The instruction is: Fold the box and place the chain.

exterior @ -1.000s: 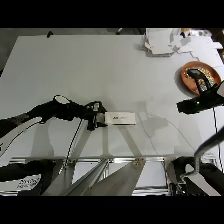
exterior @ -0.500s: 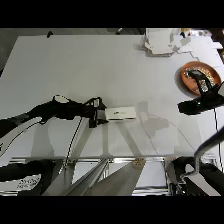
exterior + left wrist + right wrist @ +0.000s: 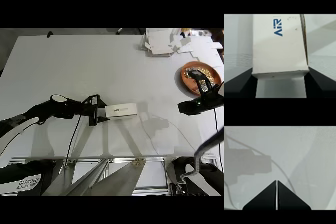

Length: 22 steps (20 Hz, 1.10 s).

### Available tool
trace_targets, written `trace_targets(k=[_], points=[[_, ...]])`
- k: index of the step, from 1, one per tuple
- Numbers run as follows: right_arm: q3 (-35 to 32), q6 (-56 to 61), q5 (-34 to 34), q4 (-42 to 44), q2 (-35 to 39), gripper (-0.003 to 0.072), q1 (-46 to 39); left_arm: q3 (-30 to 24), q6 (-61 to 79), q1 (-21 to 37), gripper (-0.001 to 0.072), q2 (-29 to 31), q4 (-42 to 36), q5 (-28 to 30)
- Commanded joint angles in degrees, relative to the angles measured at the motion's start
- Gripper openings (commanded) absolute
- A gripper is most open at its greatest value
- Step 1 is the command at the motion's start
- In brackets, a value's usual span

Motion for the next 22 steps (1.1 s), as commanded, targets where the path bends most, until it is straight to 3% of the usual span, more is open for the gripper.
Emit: trace_targets(k=[1, 6, 10, 13, 15, 20, 21, 22], points=[[0.02, 0.0, 0.0, 0.02, 0.04, 0.0022, -0.02, 0.07, -2.45, 3.72, 0.0002, 7.63, 0.07, 1.68], [0.02, 0.0, 0.0, 0.02, 0.04, 0.0022, -0.02, 0.07, -28.26, 16.72, 0.0002, 24.68, 6.49, 9.22], [0.02, 0.0, 0.0, 0.02, 0.04, 0.0022, -0.02, 0.07, -52.46, 28.37, 0.0002, 31.89, 29.24, 9.55], [0.02, 0.0, 0.0, 0.02, 0.04, 0.0022, -0.02, -0.24, -72.5, 35.15, 0.0002, 32.44, 49.59, 8.98], [0.02, 0.0, 0.02, 0.02, 0.07, 0.0022, -0.02, -0.63, -83.01, 38.42, 0.0003, 32.04, 56.68, 8.39], [0.02, 0.0, 0.0, 0.02, 0.07, 0.0022, -0.02, -0.94, -91.14, 41.53, 0.001, 29.22, 60.57, 3.58], [0.02, 0.0, 0.0, 0.02, 0.07, 0.0022, -0.02, -1.2, -91.17, 41.51, 0.0036, 28.59, 60.52, 2.08], [0.02, 0.0, 0.0, 0.02, 0.07, 0.0022, -0.02, -1.51, -91.34, 41.48, 0.0112, 28.15, 60.5, 0.13]])
